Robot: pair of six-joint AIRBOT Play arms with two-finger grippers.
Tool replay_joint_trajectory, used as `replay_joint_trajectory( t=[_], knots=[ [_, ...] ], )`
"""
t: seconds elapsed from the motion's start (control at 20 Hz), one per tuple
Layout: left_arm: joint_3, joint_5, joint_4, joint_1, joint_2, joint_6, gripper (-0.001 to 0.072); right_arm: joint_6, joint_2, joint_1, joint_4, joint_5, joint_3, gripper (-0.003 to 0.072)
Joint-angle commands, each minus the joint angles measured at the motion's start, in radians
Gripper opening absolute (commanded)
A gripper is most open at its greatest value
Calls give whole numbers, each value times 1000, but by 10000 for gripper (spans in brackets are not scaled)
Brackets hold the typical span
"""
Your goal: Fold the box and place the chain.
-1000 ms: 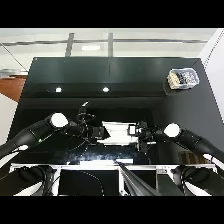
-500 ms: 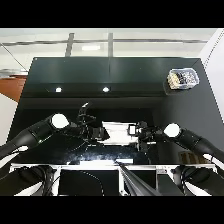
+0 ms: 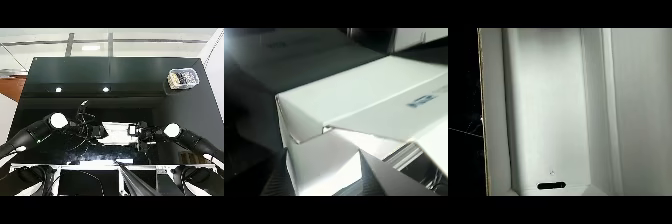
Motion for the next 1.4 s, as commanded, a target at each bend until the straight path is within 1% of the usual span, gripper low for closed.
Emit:
replay_joint_trajectory(
  t=[0.0,0.2,0.35,0.45,0.8,0.95,1.1,1.25,1.35],
  knots=[
    [19,6,51,-3,1,-53,499,0,0,0,0,0,0,481],
    [37,23,175,-63,1,-162,500,0,0,0,0,0,0,481],
    [45,80,246,-132,1,-254,500,0,0,0,0,0,0,481],
    [45,112,280,-160,1,-308,499,0,0,0,0,0,0,481],
    [48,122,341,-171,-1,-382,499,0,0,0,0,0,0,481],
    [50,121,436,-209,-2,-499,498,0,0,0,0,0,0,481],
    [82,105,573,-267,-11,-636,498,0,0,0,0,0,0,481],
    [136,34,692,-307,-31,-743,498,0,0,0,0,0,0,481],
    [167,-15,706,-317,-44,-750,498,0,0,0,0,0,0,481]
  ],
)
